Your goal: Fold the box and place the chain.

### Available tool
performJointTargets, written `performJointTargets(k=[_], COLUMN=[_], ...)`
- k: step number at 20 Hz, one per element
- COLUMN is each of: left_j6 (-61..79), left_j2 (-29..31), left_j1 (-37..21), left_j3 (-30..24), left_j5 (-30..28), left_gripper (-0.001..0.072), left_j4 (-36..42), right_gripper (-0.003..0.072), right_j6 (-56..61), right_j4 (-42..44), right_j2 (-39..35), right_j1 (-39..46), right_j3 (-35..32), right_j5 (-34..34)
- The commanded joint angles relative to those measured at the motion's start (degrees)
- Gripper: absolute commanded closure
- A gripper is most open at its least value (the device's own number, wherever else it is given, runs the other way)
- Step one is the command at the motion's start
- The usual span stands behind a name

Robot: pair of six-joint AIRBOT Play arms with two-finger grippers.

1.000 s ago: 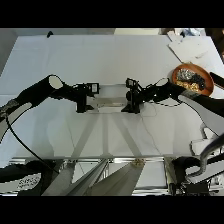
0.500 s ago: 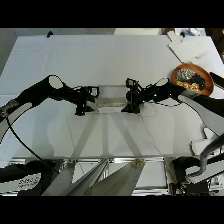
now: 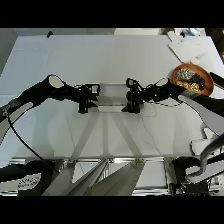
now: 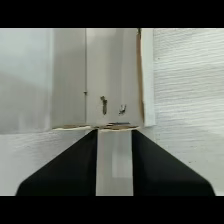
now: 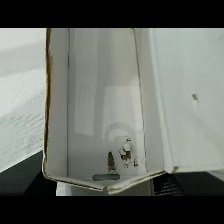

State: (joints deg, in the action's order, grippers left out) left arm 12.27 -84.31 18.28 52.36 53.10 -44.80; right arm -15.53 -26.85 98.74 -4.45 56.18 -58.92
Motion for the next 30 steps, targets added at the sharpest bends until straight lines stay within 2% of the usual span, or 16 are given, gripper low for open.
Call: performJointTargets(k=[1, 4, 6, 7, 13, 15, 17, 18, 19, 20, 23, 25, 26, 27, 28, 30], left_j6=[0.39, 0.39, 0.42, 0.42, 0.39, 0.37, 0.35, 0.37, 0.35, 0.35, 0.35, 0.33, 0.33, 0.33, 0.33, 0.13], left_j2=[-1.33, -1.92, -1.92, -1.95, -2.4, -3.3, -4.11, -4.31, -4.37, -4.37, -4.39, -4.44, -4.44, -4.44, -4.42, -4.28], left_j1=[0.02, 0.02, 0.02, 0.04, 0.04, 0.04, 0.04, 0.04, 0.04, 0.09, 0.44, 0.66, 0.76, 0.76, 0.76, 1.05], left_j3=[-0.02, -0.02, -0.02, -0.02, -0.02, -0.02, -0.02, -0.02, -0.02, -0.02, -0.02, -0.02, -0.02, -0.02, -0.02, -0.02], left_j5=[-0.37, -0.87, -1.05, -1.05, -0.68, -0.37, -0.31, -0.33, -0.39, -0.5, -0.61, -0.63, -0.66, -0.61, -0.61, -0.63], left_gripper=[0.0516, 0.052, 0.0667, 0.0683, 0.0656, 0.0525, 0.0474, 0.0418, 0.0263, 0.0161, 0.0149, 0.0161, 0.027, 0.045, 0.0586, 0.0611], left_j4=[0.42, 0.79, 1.99, 2.43, 5.46, 6.67, 6.8, 6.8, 6.82, 6.82, 6.82, 6.82, 6.82, 6.82, 6.82, 6.82], right_gripper=[0.0152, 0.0152, 0.0152, 0.0152, 0.0152, 0.0152, 0.0152, 0.0152, 0.0152, 0.0152, 0.0152, 0.0152, 0.0152, 0.0152, 0.0152, 0.0152], right_j6=[0.0, 0.0, 0.0, 0.0, 0.0, 0.0, 0.0, 0.0, 0.0, 0.0, 0.0, 0.0, 0.0, 0.0, 0.0, 0.0], right_j4=[0.02, 0.02, 0.02, 0.02, 0.02, 0.02, 0.02, 0.02, 0.02, 0.02, 0.02, 0.02, 0.02, 0.02, 0.02, 0.02], right_j2=[-0.04, -0.04, -0.04, -0.04, -0.04, -0.04, -0.04, -0.04, -0.04, -0.04, -0.04, -0.04, -0.04, -0.04, -0.04, -0.04], right_j1=[0.0, 0.0, 0.0, 0.0, 0.0, 0.0, 0.0, 0.0, 0.0, 0.0, 0.0, 0.0, 0.0, 0.0, 0.0, 0.0], right_j3=[0.02, 0.02, 0.02, 0.02, 0.02, 0.02, 0.02, 0.02, 0.02, 0.02, 0.02, 0.02, 0.02, 0.02, 0.02, 0.02], right_j5=[-0.04, -0.04, -0.04, -0.04, -0.04, -0.04, -0.04, -0.04, -0.04, -0.04, -0.04, -0.04, -0.04, -0.04, -0.04, -0.04])
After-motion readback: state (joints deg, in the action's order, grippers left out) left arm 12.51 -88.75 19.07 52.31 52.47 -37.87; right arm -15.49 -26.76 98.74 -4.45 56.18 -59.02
